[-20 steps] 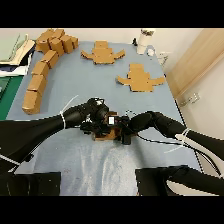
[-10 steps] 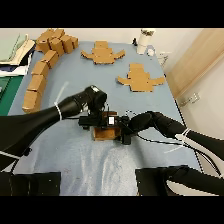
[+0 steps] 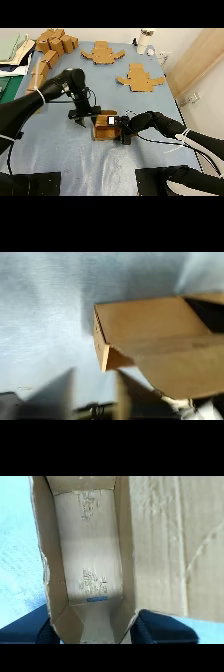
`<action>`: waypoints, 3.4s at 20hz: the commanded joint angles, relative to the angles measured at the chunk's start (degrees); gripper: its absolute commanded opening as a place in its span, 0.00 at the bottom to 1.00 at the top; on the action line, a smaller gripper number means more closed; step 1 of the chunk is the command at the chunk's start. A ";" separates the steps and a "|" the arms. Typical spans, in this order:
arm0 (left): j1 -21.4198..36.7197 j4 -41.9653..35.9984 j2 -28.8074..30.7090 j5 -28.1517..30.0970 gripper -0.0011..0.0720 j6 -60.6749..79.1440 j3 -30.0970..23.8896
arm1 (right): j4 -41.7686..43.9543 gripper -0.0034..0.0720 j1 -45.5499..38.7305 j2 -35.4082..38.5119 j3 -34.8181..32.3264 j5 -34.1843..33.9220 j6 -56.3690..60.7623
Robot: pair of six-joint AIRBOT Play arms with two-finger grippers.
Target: Fold the box.
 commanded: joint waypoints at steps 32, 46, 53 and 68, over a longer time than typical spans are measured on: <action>1.84 -39.23 19.28 51.78 0.96 138.55 -48.17 | 0.00 0.78 -0.02 0.00 0.02 0.02 0.02; -1.62 -42.73 16.57 53.53 0.78 138.38 -46.82 | 0.02 0.78 -0.02 0.00 0.02 0.02 0.02; -2.93 -41.03 16.39 54.64 0.73 137.55 -46.82 | 0.02 0.78 -0.02 0.00 0.02 0.02 0.02; -2.93 -41.05 16.39 54.62 0.73 137.55 -46.82 | 0.00 0.78 -0.02 0.00 0.02 0.02 0.02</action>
